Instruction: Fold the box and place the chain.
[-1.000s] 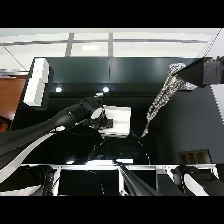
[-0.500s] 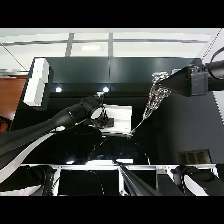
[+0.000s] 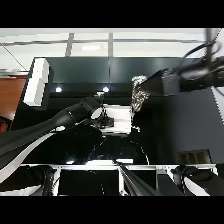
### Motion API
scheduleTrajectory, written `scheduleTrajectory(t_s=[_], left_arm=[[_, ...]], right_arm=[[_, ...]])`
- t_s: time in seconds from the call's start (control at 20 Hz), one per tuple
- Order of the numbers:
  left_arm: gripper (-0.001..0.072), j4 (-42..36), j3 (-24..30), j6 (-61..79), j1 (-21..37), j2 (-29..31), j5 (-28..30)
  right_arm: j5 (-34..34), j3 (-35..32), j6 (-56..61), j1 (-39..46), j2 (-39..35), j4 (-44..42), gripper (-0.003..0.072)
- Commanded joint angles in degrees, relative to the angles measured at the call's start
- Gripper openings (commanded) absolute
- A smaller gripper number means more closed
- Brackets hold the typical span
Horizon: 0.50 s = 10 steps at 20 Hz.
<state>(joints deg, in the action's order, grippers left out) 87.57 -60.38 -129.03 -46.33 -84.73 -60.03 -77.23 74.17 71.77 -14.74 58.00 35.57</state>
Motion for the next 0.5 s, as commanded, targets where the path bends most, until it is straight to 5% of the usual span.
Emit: scheduleTrajectory(t_s=[0.0,0.45], left_arm=[[0.0029,0.0,0.0,0.0,0.0,-0.2,0.0],[0.0029,0.0,0.0,0.0,0.0,-0.2,0.0]], right_arm=[[4.4,-6.7,-0.1,-3.5,2.6,0.7,0.0017],[22.7,-27.5,-2.6,-7.5,3.2,1.9,0.0018]])
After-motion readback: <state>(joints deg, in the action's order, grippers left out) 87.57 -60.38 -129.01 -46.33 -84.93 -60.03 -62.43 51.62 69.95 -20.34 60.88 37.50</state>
